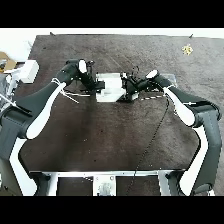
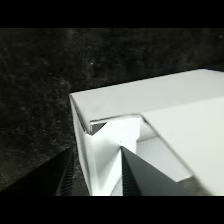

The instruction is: Fold the box and place the chain.

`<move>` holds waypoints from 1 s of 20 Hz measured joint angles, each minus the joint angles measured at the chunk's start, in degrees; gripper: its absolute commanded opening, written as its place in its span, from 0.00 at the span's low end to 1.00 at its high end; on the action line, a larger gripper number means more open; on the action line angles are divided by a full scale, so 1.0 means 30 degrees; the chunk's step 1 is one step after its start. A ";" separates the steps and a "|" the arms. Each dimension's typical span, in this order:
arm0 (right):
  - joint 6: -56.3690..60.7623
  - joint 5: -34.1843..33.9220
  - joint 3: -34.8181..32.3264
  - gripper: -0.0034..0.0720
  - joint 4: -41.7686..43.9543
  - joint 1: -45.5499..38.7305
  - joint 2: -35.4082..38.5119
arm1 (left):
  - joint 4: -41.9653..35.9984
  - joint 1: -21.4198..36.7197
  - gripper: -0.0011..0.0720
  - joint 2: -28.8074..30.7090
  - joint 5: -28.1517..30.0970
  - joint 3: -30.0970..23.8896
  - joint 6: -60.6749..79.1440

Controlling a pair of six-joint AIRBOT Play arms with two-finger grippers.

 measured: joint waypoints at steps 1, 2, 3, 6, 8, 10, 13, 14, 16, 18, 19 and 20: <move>0.0000 0.0000 0.0000 0.72 0.0000 0.0000 -0.0007 | 0.0641 -0.0240 0.41 -0.0036 -0.0058 0.0182 -0.0313; 0.0000 0.0000 0.0000 0.72 0.0000 0.0000 0.0000 | 0.1421 -0.0525 0.41 -0.0087 -0.0175 0.0415 -0.0714; 0.0000 0.0000 0.0000 0.72 0.0000 0.0000 0.0000 | 0.2171 -0.0772 0.41 -0.0131 -0.0291 0.0612 -0.1086; -0.0007 0.0000 0.0000 0.72 0.0000 0.0000 0.0000 | 0.3745 -0.1370 0.41 -0.0328 -0.0597 0.0984 -0.1989; 0.0000 0.0000 0.0000 0.72 0.0000 0.0000 0.0000 | 0.4350 -0.1617 0.41 -0.0510 -0.0809 0.1093 -0.2448; -0.0007 0.0000 0.0000 0.72 0.0000 0.0000 0.0000 | 0.4626 -0.1814 0.41 -0.0678 -0.1027 0.1137 -0.2747; 0.0000 0.0000 0.0000 0.72 0.0000 0.0000 -0.0007 | 0.5013 -0.1923 0.40 -0.0925 -0.1049 0.1202 -0.3228; -0.0007 0.0000 0.0000 0.72 0.0007 0.0000 0.0000 | 0.5078 -0.1923 0.40 -0.1027 -0.1056 0.1224 -0.3337; 0.0000 0.0000 0.0000 0.72 0.0000 0.0000 0.0000 | 0.5217 -0.1974 0.38 -0.1202 -0.1071 0.1443 -0.3592; 0.0000 -0.0007 0.0000 0.72 0.0000 0.0000 0.0000 | 0.5450 -0.2011 0.33 -0.1319 -0.1166 0.1625 -0.3898; 0.0000 0.0000 0.0000 0.72 0.0007 0.0000 0.0000 | 0.5588 -0.2011 0.31 -0.1355 -0.1188 0.1690 -0.4080; 0.0000 0.0000 0.0000 0.72 0.0007 0.0000 0.0000 | 0.5676 -0.2004 0.31 -0.1399 -0.1188 0.1734 -0.4153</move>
